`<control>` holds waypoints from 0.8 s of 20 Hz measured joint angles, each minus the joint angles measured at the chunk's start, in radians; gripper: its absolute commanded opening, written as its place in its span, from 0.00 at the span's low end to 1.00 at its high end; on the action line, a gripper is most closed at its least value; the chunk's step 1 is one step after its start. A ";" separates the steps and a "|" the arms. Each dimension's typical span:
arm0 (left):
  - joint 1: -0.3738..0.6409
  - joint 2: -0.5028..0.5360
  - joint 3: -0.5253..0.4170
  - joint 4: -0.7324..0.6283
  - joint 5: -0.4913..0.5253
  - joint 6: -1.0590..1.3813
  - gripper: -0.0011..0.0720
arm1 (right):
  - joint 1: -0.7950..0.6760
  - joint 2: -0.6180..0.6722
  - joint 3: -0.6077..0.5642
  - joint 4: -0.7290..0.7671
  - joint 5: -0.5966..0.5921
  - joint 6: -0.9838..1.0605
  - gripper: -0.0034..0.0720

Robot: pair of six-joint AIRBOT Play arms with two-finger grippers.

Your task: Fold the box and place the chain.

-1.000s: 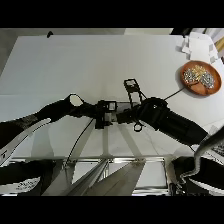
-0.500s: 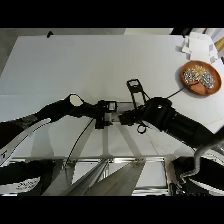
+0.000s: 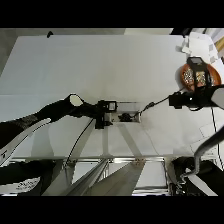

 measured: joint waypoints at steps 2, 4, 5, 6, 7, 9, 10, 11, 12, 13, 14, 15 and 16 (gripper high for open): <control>0.000 0.000 0.000 0.000 0.000 0.000 0.03 | -0.113 -0.015 -0.037 0.095 -0.055 -0.126 0.49; 0.000 0.000 0.000 0.000 0.000 0.000 0.03 | -0.150 -0.060 -0.069 0.154 -0.111 -0.208 0.51; 0.000 0.000 0.000 0.000 0.000 0.000 0.03 | -0.144 -0.096 -0.080 0.175 -0.146 -0.235 0.56; 0.000 0.000 0.000 0.000 0.000 0.000 0.03 | -0.127 -0.132 -0.087 0.188 -0.181 -0.255 0.58; 0.000 0.000 0.000 0.000 0.000 0.000 0.03 | -0.098 -0.175 -0.093 0.199 -0.226 -0.271 0.58; 0.000 0.000 0.000 0.000 0.000 0.000 0.03 | -0.035 -0.261 -0.100 0.211 -0.286 -0.288 0.58; 0.000 0.000 0.000 0.000 0.000 0.000 0.03 | -0.013 -0.301 -0.101 0.209 -0.307 -0.288 0.58; 0.000 0.000 0.000 0.000 0.000 0.000 0.03 | 0.004 -0.340 -0.103 0.200 -0.329 -0.284 0.58; 0.000 0.000 0.000 0.000 0.000 0.000 0.03 | 0.016 -0.369 -0.104 0.195 -0.346 -0.277 0.57; 0.000 0.000 0.000 0.000 0.000 0.000 0.03 | 0.027 -0.393 -0.105 0.191 -0.359 -0.267 0.57; 0.000 0.000 0.000 0.000 0.000 0.000 0.03 | 0.034 -0.409 -0.105 0.188 -0.369 -0.258 0.57; 0.000 0.000 0.000 0.000 0.000 0.000 0.03 | 0.038 -0.420 -0.105 0.183 -0.382 -0.254 0.54; 0.000 0.000 0.000 0.000 0.000 0.000 0.03 | 0.042 -0.429 -0.106 0.178 -0.393 -0.249 0.51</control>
